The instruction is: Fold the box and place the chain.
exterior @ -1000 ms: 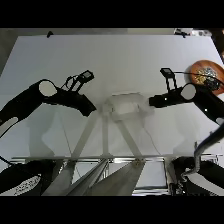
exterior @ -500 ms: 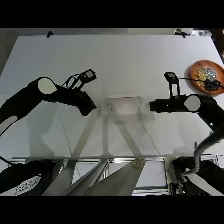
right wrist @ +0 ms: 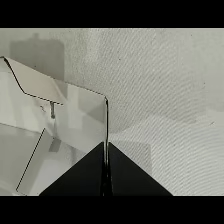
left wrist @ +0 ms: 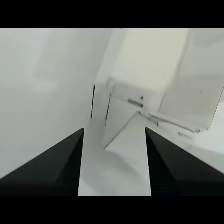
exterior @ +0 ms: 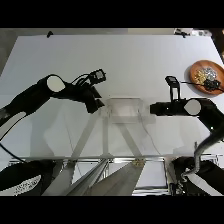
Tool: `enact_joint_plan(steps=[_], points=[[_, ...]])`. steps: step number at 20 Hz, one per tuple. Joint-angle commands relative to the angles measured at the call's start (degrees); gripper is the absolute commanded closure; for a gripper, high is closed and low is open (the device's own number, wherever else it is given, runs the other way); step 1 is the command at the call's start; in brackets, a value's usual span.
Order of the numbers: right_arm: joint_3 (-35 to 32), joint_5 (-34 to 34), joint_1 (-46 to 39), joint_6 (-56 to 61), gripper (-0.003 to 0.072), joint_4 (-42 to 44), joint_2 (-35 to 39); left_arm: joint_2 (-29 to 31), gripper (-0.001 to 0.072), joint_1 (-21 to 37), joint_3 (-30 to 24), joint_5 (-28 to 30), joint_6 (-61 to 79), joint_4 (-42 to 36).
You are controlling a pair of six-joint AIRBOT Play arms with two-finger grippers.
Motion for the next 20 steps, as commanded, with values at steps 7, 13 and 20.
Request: enact_joint_plan(steps=[7, 13, 20], points=[[-0.1, 0.0, 0.1, -0.6, 0.0676, 0.3, 0.1, -11.0, 0.0245, 3.3, 9.6, -9.7, 4.0, -2.8], [-0.1, 0.2, 0.1, -0.5, 0.0676, 0.5, 0.1, -15.3, 0.0253, 3.7, 9.7, -7.2, 11.5, -15.1], [-0.1, 0.5, 0.1, -0.5, 0.0676, 0.7, 0.0, -19.3, 0.0254, 4.3, 9.7, -6.8, 13.0, -15.0]])
